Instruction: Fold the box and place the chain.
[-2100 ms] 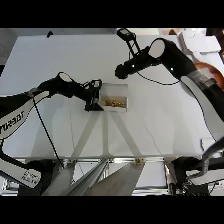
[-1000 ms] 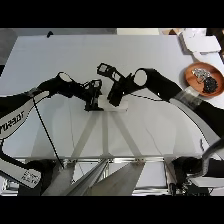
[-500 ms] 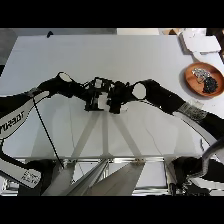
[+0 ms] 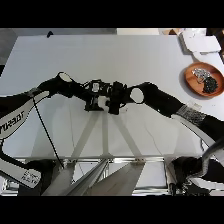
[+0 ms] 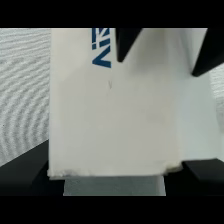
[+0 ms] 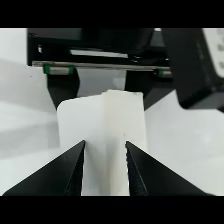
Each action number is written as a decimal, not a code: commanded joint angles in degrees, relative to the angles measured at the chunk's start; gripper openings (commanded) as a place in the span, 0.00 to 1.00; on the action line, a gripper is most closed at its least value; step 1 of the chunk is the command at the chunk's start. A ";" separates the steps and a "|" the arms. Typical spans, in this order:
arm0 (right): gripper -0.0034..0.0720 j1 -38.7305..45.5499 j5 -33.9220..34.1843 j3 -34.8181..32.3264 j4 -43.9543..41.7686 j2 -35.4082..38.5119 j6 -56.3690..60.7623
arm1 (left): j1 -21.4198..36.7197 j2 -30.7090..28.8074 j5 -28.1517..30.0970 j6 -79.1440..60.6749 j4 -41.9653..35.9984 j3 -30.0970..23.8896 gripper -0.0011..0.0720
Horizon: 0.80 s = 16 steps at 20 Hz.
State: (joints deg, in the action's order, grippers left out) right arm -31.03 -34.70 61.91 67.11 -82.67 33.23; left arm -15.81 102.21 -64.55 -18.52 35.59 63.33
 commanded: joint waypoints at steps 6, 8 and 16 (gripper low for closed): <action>0.44 -0.04 1.16 -0.07 6.58 -0.02 5.97 | 0.00 -0.02 0.02 -0.02 0.02 0.02 0.39; 0.44 -0.04 1.14 -0.07 6.56 -0.11 7.17 | 0.00 -0.02 0.02 -0.02 0.02 0.02 0.39; 0.60 -2.51 0.98 -0.94 6.56 -1.88 10.49 | 0.00 -0.02 0.02 -0.02 0.02 0.02 0.39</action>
State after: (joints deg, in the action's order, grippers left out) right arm -32.45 -33.50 61.17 74.00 -84.31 43.00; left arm -15.81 102.19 -64.55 -18.65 35.62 63.33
